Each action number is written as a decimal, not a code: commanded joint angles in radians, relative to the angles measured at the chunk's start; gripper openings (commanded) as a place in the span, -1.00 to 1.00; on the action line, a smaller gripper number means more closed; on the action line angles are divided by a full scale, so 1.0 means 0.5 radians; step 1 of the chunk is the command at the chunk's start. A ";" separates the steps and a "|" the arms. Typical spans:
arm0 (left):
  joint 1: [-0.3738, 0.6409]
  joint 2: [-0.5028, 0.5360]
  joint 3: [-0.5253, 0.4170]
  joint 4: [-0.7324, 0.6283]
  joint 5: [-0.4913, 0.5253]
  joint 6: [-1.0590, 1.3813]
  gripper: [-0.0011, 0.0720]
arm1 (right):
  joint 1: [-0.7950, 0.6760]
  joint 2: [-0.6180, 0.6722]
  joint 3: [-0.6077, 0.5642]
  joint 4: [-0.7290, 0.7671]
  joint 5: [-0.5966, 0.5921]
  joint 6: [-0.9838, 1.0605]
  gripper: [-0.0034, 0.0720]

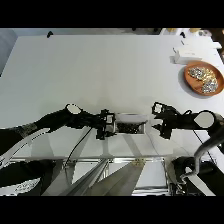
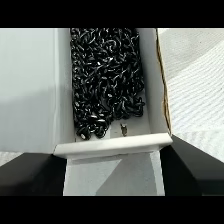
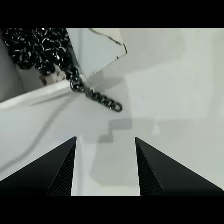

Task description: Fold the box and place the chain.

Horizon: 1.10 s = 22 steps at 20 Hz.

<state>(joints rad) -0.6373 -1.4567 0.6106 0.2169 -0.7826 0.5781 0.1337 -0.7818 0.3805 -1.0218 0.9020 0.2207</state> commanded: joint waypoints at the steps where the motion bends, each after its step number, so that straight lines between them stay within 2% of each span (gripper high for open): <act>1: -0.001 0.001 0.001 0.001 0.001 0.000 -0.40 | -0.005 -0.009 -0.057 0.241 -0.141 -0.282 0.13; 3: -0.001 0.002 0.001 0.001 0.001 0.000 -0.40 | -0.003 -0.050 -0.057 0.323 -0.154 -0.382 0.11; 5: -0.001 0.002 0.001 0.001 0.000 0.001 -0.40 | 0.062 -0.085 -0.057 0.343 -0.160 -0.489 -0.13; 8: -0.001 0.001 0.001 0.001 0.000 0.001 -0.40 | 0.196 -0.137 -0.057 0.340 -0.234 -0.511 -0.13; 12: -0.001 0.002 0.001 0.001 0.001 0.001 -0.40 | 0.206 -0.157 -0.057 0.432 -0.290 -0.512 -0.14; 13: -0.001 0.002 0.001 0.001 0.001 0.001 -0.40 | 0.207 -0.157 -0.057 0.460 -0.289 -0.513 -0.19; 15: -0.001 0.002 0.001 0.001 0.001 0.001 -0.40 | 0.206 -0.157 -0.057 0.462 -0.281 -0.512 -0.54; 17: -0.001 0.001 0.001 0.001 0.001 0.001 -0.40 | 0.206 -0.156 -0.056 0.383 -0.215 -0.476 -0.82; 22: -0.001 0.001 0.001 0.001 0.001 0.001 -0.40 | 0.206 -0.072 -0.055 -0.070 -0.140 0.024 -0.87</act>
<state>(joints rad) -0.6380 -1.4567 0.6102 0.2195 -0.7864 0.5808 0.2363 -0.8406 0.3527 -0.9253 0.8158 0.0872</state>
